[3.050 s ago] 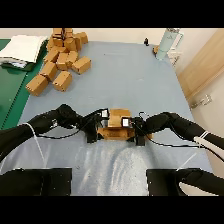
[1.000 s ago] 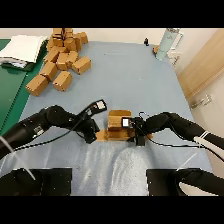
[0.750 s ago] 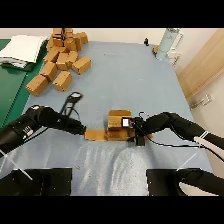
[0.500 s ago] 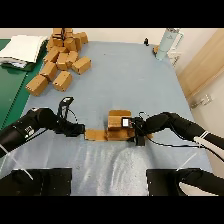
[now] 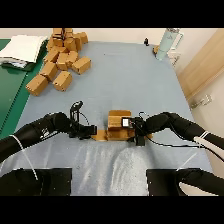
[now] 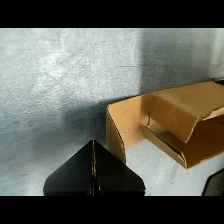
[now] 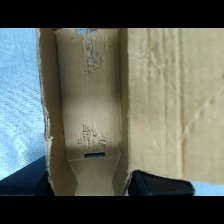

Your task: Fold the box.

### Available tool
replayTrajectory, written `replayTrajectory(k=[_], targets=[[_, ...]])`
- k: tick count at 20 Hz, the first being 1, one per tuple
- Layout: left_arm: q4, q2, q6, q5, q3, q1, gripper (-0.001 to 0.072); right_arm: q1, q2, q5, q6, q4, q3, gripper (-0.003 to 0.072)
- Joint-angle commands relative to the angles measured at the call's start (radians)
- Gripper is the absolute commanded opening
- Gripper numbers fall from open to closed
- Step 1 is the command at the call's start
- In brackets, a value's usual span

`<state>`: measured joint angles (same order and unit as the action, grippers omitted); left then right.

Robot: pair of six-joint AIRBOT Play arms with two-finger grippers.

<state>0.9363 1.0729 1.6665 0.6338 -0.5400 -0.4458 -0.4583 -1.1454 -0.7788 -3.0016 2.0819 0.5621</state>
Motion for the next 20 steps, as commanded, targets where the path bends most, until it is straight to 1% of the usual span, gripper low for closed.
replayTrajectory(k=[1, 4, 8, 13, 14, 15, 16, 20], targets=[[-0.023, 0.013, 0.002, -0.04, 0.001, -0.02, 0.0011, 0.0, 0.0, 0.0, 0.0, 0.0, 0.0, 0.0518], [-0.02, 0.013, 0.002, -0.045, 0.001, -0.032, 0.001, 0.0, 0.0, 0.0, 0.0, 0.0, 0.0, 0.0518], [-0.043, 0.013, 0.0, -0.072, -0.002, -0.093, 0.001, 0.0, 0.0, 0.0, 0.0, 0.0, 0.0, 0.0518], [-0.042, 0.012, -0.007, -0.043, -0.049, -0.128, 0.0015, 0.0, 0.0, 0.0, 0.0, 0.0, 0.0, 0.0518], [-0.042, 0.012, -0.007, -0.032, -0.061, -0.126, 0.0145, 0.0, 0.0, 0.0, 0.0, 0.0, 0.0, 0.0518], [-0.04, 0.012, -0.006, -0.032, -0.072, -0.126, 0.0386, 0.0, 0.0, 0.0, 0.0, 0.0, 0.0, 0.0518], [-0.036, 0.012, -0.006, -0.032, -0.082, -0.126, 0.0398, 0.0, 0.0, 0.0, 0.0, 0.0, 0.0, 0.0519], [-0.039, 0.012, 0.002, -0.008, -0.105, -0.101, 0.0399, 0.0, 0.0, 0.0, 0.0, 0.0, 0.0, 0.0518]])
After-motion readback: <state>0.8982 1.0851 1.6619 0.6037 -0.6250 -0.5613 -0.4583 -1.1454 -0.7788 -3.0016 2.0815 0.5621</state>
